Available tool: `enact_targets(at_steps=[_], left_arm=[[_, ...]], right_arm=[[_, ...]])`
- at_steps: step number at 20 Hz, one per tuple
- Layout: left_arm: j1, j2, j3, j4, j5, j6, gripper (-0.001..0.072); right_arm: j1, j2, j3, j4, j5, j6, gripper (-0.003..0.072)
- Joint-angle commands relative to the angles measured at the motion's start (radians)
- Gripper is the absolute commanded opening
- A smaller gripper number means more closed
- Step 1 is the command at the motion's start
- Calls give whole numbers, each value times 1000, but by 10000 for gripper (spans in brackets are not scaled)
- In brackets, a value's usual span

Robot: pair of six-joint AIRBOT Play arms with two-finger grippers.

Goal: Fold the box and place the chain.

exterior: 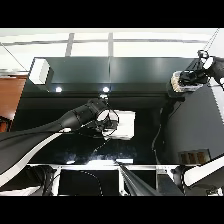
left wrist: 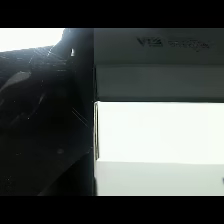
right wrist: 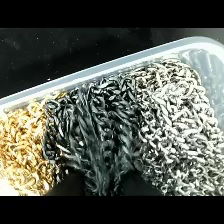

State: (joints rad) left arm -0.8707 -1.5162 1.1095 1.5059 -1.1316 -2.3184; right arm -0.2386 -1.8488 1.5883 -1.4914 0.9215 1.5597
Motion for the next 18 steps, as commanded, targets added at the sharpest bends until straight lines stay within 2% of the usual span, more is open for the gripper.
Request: enact_targets(at_steps=[1,4,7,16,18], left_arm=[[0,0,0,0,-2,0,25],[0,0,0,0,-3,0,25],[0,0,0,0,-3,0,25],[0,0,0,0,-3,0,25],[0,0,0,0,-3,0,25]], right_arm=[[2,-2,17,-2,32,-1,0],[2,29,56,4,98,-1,1],[5,122,75,132,128,-56,1],[13,558,76,182,90,-140,1],[13,636,94,228,121,-140,1]])
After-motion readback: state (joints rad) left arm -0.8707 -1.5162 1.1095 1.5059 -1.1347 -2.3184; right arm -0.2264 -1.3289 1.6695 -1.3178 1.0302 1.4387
